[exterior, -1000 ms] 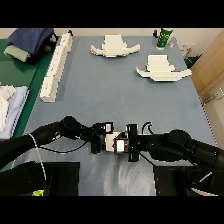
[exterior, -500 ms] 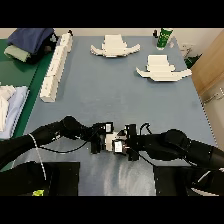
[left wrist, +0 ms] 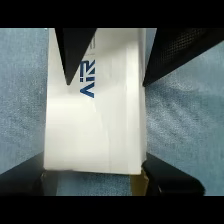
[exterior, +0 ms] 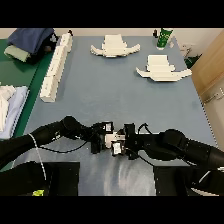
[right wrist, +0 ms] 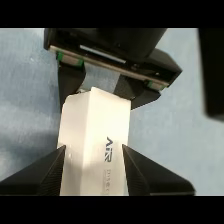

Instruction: Fold the box.

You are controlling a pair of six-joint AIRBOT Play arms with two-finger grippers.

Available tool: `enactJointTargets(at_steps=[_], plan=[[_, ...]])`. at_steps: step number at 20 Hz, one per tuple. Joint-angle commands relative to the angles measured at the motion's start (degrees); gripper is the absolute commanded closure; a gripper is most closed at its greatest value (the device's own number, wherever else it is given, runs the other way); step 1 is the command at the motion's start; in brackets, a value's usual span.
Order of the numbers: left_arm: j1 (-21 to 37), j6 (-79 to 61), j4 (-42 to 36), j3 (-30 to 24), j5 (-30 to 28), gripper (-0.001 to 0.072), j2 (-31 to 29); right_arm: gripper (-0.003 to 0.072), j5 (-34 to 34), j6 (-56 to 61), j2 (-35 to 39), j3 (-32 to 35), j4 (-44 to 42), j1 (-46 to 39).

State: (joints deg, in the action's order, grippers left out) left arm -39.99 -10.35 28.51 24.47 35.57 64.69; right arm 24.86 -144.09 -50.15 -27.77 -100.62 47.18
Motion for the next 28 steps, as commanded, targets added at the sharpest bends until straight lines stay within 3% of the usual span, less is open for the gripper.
enactJointTargets(at_steps=[1, 8, 10, 13, 14, 18, 28], plan=[[-0.02, -0.33, 0.15, 0.00, -0.02, 0.0286, -0.02, 0.0143, -1.03, 0.02, 2.12, -0.39, 1.66, -0.07], [-0.02, -0.33, 0.15, 0.00, -0.02, 0.0286, -0.02, 0.0145, -1.55, 0.04, 3.78, -0.48, 4.42, -0.44], [-0.02, -0.33, 0.15, 0.00, -0.02, 0.0286, -0.04, 0.0190, -2.16, 0.07, 3.78, -0.48, 4.39, -0.44], [-0.02, -0.33, 0.15, 0.00, 0.00, 0.0286, -0.02, 0.0201, -2.03, 0.07, 3.65, -0.48, 4.37, -0.44], [-0.04, -0.33, 0.15, 0.00, 0.00, 0.0286, -0.02, 0.0269, -1.86, 0.20, 3.50, -0.42, 4.20, -0.44], [-0.02, -0.33, 0.15, 0.00, -0.02, 0.0286, -0.02, 0.0421, -0.37, 1.75, 1.81, -0.11, 2.58, -0.33], [-0.02, -0.33, 0.15, 0.00, -0.02, 0.0286, -0.02, 0.0425, 4.79, 1.55, 1.53, 0.24, -3.41, 0.11]])
